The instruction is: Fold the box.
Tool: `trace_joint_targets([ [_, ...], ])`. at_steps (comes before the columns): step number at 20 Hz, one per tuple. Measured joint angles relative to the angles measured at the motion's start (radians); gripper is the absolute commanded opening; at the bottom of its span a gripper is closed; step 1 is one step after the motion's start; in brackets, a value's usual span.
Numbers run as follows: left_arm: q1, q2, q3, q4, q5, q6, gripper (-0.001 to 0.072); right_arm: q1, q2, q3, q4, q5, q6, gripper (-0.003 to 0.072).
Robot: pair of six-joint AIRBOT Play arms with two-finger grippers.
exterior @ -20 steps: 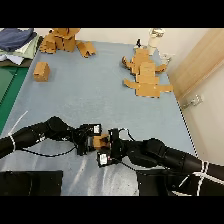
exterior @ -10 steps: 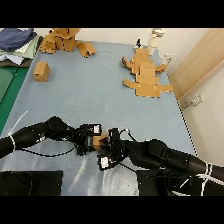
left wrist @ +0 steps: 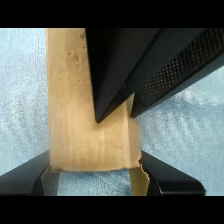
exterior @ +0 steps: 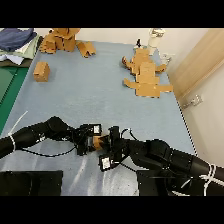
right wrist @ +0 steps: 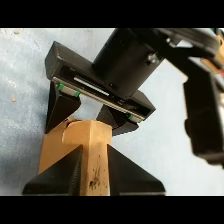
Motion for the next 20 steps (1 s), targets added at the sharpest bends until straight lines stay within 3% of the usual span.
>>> trace_joint_targets([
  [3,0.0,0.0,0.0,0.0,0.0,0.0,0.047,0.0,0.001,0.0,-0.012,0.014,0.0,0.0192],
  [20,0.0,0.0,0.0,0.0,0.0,-0.001,0.047,0.003,-0.04,0.0,0.001,-0.006,0.0,0.0191],
])
